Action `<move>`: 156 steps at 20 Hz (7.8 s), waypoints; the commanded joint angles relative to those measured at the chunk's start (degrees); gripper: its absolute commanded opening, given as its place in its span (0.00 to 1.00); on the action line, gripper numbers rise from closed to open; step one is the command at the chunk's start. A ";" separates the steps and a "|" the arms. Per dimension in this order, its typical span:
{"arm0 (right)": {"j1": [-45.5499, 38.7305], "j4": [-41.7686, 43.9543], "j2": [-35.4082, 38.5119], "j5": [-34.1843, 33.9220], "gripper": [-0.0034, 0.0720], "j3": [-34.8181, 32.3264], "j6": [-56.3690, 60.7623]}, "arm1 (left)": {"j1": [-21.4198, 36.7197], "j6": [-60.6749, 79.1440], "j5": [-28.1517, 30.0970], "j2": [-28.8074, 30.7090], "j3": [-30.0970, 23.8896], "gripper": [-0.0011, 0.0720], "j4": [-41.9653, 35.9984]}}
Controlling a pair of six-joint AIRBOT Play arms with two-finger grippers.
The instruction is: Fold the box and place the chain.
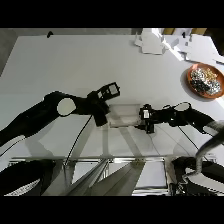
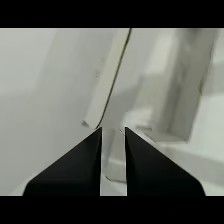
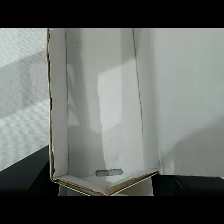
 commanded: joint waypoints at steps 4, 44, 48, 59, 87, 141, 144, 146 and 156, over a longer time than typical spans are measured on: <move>0.04 0.13 0.02 0.02 0.58 0.00 0.04 | 0.66 17.09 -5.25 -1.81 -4.92 0.25 -4.57; 0.04 0.13 0.02 0.02 0.58 0.00 0.04 | -2.16 35.71 9.22 -9.90 -6.08 0.44 -19.89; 0.02 0.13 0.02 0.00 0.58 0.00 0.04 | -2.01 35.47 7.98 -9.77 -6.05 0.58 -19.87; 0.04 0.13 0.02 0.02 0.58 0.00 0.04 | 6.58 -23.71 -10.12 6.05 -6.10 0.02 2.49; 0.04 0.13 0.02 0.02 0.58 0.00 0.04 | 6.67 -33.40 5.53 0.46 -14.34 0.26 -25.75; 0.04 0.09 0.02 0.02 0.58 0.00 0.04 | -11.58 -102.09 -23.32 -29.11 22.80 0.02 19.43; 0.04 0.09 0.02 0.02 0.58 0.00 0.04 | -11.58 -102.05 -23.58 -29.11 22.80 0.10 19.54; 0.02 0.09 0.02 0.02 0.58 0.00 0.04 | -11.58 -102.05 -23.61 -29.09 22.80 0.17 19.10; 0.04 0.07 0.02 0.02 0.58 0.00 0.04 | -10.84 -101.13 -24.04 -28.63 22.80 0.11 18.71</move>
